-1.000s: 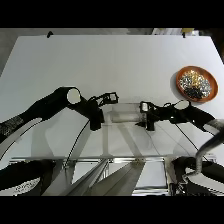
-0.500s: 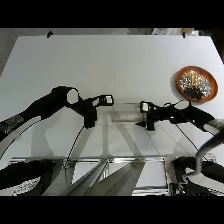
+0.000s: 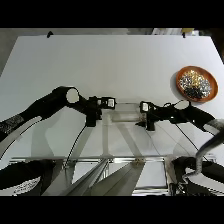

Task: Fold the box and place the chain.

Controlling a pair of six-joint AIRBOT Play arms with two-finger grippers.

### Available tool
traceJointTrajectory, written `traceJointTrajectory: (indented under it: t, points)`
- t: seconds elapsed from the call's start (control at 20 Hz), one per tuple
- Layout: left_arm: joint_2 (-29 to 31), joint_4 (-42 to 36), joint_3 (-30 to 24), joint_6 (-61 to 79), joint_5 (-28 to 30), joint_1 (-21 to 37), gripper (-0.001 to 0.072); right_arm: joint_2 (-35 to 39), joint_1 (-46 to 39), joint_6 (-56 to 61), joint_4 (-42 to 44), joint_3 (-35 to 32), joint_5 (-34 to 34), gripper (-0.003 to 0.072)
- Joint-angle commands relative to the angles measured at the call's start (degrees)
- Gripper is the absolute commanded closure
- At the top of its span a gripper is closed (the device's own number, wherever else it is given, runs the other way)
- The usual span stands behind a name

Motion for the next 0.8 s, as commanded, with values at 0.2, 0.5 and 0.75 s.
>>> traceJointTrajectory:
  t: [0.2,0.5,0.75]
  points:
    - [-0.2,-2.8,0.0,5.3,7.5,-1.3,0.0416,0.0,0.0,0.0,0.0,0.0,0.0,0.0286]
    - [-1.2,-3.1,0.0,5.3,6.9,-2.3,0.0421,0.0,0.0,0.0,0.0,0.0,0.0,0.0286]
    - [-1.2,-6.4,0.0,8.9,6.6,-5.0,0.0441,0.0,0.0,0.0,0.0,0.0,0.0,0.0286]
